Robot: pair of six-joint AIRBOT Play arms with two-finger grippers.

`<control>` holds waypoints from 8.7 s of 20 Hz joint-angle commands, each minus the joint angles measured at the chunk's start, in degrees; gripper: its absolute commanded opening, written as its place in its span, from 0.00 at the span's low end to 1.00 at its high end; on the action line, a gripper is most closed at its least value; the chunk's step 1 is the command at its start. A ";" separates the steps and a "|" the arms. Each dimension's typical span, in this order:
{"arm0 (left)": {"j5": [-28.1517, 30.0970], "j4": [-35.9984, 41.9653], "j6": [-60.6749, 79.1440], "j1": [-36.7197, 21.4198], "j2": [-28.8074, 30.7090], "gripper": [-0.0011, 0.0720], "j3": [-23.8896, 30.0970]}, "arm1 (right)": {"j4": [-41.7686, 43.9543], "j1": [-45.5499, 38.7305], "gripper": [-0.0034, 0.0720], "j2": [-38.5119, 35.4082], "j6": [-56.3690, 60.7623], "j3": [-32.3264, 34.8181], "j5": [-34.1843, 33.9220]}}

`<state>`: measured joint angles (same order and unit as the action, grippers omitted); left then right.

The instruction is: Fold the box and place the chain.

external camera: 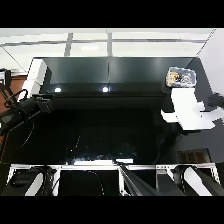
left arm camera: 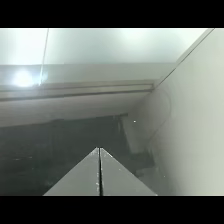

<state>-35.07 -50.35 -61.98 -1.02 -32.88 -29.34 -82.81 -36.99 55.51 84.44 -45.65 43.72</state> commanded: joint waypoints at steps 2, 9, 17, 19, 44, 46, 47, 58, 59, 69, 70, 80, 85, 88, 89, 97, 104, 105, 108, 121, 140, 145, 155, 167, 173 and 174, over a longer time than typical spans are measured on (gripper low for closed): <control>0.35 1.49 0.00 0.07 0.04 0.05 0.04 | 14.47 -20.52 1.00 13.22 -18.34 -9.25 10.16; -3.41 1.11 0.04 0.07 -1.42 0.98 0.07 | 8.87 -9.33 1.00 27.43 -39.76 -14.84 9.79; -5.29 1.14 0.04 0.07 -2.08 0.98 0.07 | 5.70 -7.21 0.06 30.51 -40.15 -18.16 16.13; -6.10 1.16 0.04 0.07 -2.08 0.98 0.07 | 10.71 -7.10 0.06 30.21 -42.10 -18.14 22.91; -25.92 16.00 3.06 6.80 -47.36 0.98 -19.41 | 74.40 43.10 0.06 -5.60 -53.20 29.24 -2.69; -28.96 19.23 3.13 6.71 -52.70 0.98 -23.19 | 74.40 43.19 0.06 -5.60 -53.20 29.24 -2.93; -30.71 20.28 3.41 6.75 -55.04 0.98 -24.98 | 74.40 43.19 0.06 -5.60 -53.20 29.24 -2.86; -55.08 20.37 15.93 13.29 -74.18 0.94 -45.88 | 74.25 43.23 0.06 -5.57 -53.13 29.24 -2.82; -57.07 19.61 19.39 13.40 -74.18 0.93 -46.27 | 74.25 43.23 0.06 -5.60 -53.09 29.24 -2.82; -61.09 16.98 19.71 13.55 -76.08 0.20 -47.15 | 74.18 43.21 0.06 -5.57 -52.92 29.24 -2.95; -61.44 16.37 19.67 13.55 -76.54 0.09 -47.15 | 74.14 43.21 0.06 -5.60 -52.92 29.24 -3.04; -58.64 11.17 16.70 13.29 -69.24 0.04 -44.41 | 47.58 32.94 0.95 -5.60 -39.58 11.47 17.75; -41.97 12.72 43.76 13.62 -50.23 0.05 -27.85 | 36.98 31.43 0.95 -5.60 -36.96 0.37 29.07; -40.94 13.51 55.01 14.29 -48.15 0.05 -25.86 | 31.61 33.11 0.95 -5.46 -40.81 0.37 24.28; -40.63 12.68 56.57 14.93 -48.15 0.05 -25.86 | 29.99 34.18 0.95 -5.46 -41.05 0.37 23.15; -19.98 10.54 69.48 24.52 -50.29 0.05 -25.88 | 22.60 44.09 0.95 -5.44 -43.01 2.64 15.61; -17.42 10.32 68.76 26.84 -53.68 0.05 -25.86 | 23.91 51.82 0.95 -5.35 -45.00 9.55 8.02; -17.44 10.29 66.97 26.82 -53.68 0.05 -25.86 | 25.55 52.52 0.95 -5.33 -45.35 10.49 7.65; -17.46 10.27 64.48 26.86 -53.68 0.05 -25.86 | 25.86 55.30 0.95 -5.31 -58.84 14.36 4.83; -17.57 10.27 64.50 26.86 -53.68 0.05 -25.86 | 29.35 64.87 0.95 1.31 -76.00 19.65 -1.75; -18.53 10.29 64.48 26.86 -53.68 0.05 -25.86 | 36.06 67.34 0.95 4.20 -75.87 16.33 -10.69; -19.12 10.27 64.50 26.84 -53.68 0.05 -25.88 | 34.05 67.32 0.95 4.04 -76.02 12.50 -11.56; -19.12 10.27 64.50 26.86 -53.68 0.05 -25.88 | 46.18 57.37 0.95 5.01 -89.02 10.71 -3.85; -19.12 10.23 64.50 27.15 -53.92 0.05 -25.88 | 52.89 57.40 0.95 14.69 -102.82 10.78 -0.87; -18.49 10.21 64.52 27.32 -54.27 0.05 -25.88 | 52.30 57.40 0.95 16.81 -102.95 10.80 -0.87; -18.47 10.21 64.52 27.32 -54.27 0.05 -25.88 | 52.24 57.40 0.95 17.05 -102.95 10.78 -0.87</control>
<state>-53.78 -40.07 2.59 26.26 -87.02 -55.22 -30.39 20.40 71.61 -18.02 -34.87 42.70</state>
